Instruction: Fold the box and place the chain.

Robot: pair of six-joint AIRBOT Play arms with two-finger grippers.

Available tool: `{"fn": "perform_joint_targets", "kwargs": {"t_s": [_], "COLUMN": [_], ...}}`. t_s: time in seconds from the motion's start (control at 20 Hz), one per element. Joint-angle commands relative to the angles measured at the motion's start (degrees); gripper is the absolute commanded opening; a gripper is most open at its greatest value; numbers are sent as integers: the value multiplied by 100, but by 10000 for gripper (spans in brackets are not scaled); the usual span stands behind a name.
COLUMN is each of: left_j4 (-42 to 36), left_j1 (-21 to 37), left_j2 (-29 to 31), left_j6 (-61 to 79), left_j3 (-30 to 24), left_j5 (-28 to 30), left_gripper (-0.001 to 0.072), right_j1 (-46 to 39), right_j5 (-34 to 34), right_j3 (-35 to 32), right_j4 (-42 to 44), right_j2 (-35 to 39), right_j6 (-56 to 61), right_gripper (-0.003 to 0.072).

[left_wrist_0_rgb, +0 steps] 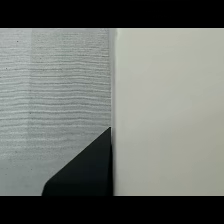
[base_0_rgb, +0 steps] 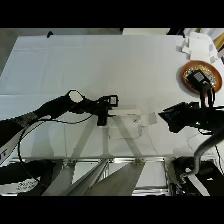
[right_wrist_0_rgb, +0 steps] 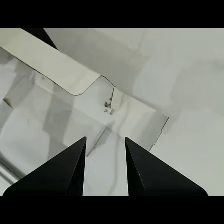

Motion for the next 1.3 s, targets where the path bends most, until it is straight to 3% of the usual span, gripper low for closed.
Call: {"fn": "perform_joint_targets", "kwargs": {"t_s": [0.0,0.05,0.2,0.3,0.45,0.7,0.8,0.85,0.9,0.95,1.05,1.25], "left_j4": [2,2,2,2,2,2,2,2,2,2,0,2], "left_j1": [-2,-2,-2,-2,-2,-2,-2,-2,-2,-2,-2,-2], "left_j2": [-4,-4,-4,-4,-4,-4,-4,-4,-4,-4,-4,-4], "left_j6": [0,0,0,0,0,0,0,0,0,0,0,0], "left_j3": [-4,-4,-4,-4,-4,-4,-4,-4,-4,-4,-4,-4], "left_j5": [-2,-2,-2,-2,-2,-7,-2,-7,-7,-4,-4,-4], "left_gripper": [10,10,10,10,10,10,10,10,10,10,10,10], "right_j1": [2,2,2,2,9,780,994,1132,1320,1541,2070,2846], "right_j5": [13,70,1220,1700,1609,243,-459,-907,-1375,-1801,-2461,-3104], "right_j3": [0,0,0,-66,-645,-1580,-1838,-1993,-2127,-2251,-2485,-2922], "right_j4": [0,9,354,299,350,463,505,498,487,466,271,-2], "right_j2": [4,4,-2,-15,-70,-109,-118,-120,-120,-118,-118,-120], "right_j6": [-203,-280,-1961,-2726,-3077,-4094,-4568,-4850,-5163,-5392,-5716,-5707], "right_gripper": [270,267,9,12,12,14,87,254,502,672,684,684]}}
